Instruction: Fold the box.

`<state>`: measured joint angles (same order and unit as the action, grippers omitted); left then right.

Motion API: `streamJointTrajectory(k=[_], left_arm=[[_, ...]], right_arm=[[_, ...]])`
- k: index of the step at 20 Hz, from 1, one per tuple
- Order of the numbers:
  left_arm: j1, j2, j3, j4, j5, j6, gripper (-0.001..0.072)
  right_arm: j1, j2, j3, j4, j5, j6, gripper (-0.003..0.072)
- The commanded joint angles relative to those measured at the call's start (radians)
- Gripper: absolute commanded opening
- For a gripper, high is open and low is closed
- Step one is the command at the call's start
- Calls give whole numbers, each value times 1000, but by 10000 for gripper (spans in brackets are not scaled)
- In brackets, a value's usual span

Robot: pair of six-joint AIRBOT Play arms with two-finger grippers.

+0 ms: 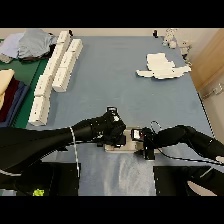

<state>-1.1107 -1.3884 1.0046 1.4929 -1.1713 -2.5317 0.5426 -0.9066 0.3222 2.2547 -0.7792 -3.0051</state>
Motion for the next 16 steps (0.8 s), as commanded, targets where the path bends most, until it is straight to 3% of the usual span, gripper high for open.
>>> streamJointTrajectory(k=[1, 13, 14, 15, 16], left_arm=[[0, 0, 0, 1, -2, -2, 465], [-59, -3, -5, 101, -8, -152, 462], [-62, -3, -5, 101, -8, -159, 439], [-62, -3, -5, 101, -6, -159, 268], [-62, -3, -5, 101, -5, -159, 229]], right_arm=[[0, 0, 1, 1, 0, 1, 490], [0, 0, 1, 1, 0, 1, 490], [0, 0, 1, 1, 1, 1, 490], [0, 0, 1, 1, 0, 1, 490], [0, 0, 1, 1, 0, 1, 490]])
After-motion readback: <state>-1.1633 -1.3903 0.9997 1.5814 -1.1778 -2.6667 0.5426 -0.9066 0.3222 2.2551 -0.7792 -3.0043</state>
